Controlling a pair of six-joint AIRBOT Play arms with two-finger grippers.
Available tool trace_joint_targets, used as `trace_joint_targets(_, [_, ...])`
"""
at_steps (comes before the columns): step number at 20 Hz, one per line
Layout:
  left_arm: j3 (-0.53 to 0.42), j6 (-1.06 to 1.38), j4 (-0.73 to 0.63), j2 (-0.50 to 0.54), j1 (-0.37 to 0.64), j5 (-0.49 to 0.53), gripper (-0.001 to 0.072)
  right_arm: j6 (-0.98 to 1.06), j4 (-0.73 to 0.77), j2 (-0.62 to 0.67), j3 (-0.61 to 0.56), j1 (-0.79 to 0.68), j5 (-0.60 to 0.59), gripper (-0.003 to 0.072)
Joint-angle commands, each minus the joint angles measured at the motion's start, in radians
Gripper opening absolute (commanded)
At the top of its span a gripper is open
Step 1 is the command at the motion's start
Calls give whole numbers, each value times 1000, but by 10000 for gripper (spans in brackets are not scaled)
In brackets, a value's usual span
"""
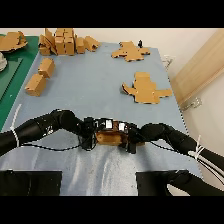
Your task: Fold the box.
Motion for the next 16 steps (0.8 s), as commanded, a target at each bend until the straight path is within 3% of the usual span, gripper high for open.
trace_joint_targets(1, [0, 3, -10, -16, -15, 19, 263, 0, 0, 1, 0, 0, 0, 496])
trace_joint_targets(6, [0, 25, -10, -23, -43, 69, 208, 0, 0, 1, 0, 0, 0, 496])
trace_joint_targets(7, [0, 28, -12, -23, -43, 74, 80, 0, 0, 1, -1, 0, 0, 496])
trace_joint_targets(8, [0, 32, -12, -23, -43, 74, 60, 0, 0, 1, 0, 0, 0, 496])
trace_joint_targets(11, [0, 47, -13, -23, -51, 74, 13, 0, 0, 1, 0, 0, 0, 496])
trace_joint_targets(16, [0, 56, -17, -23, -87, 108, 13, 0, 0, 1, 0, 0, 0, 496])
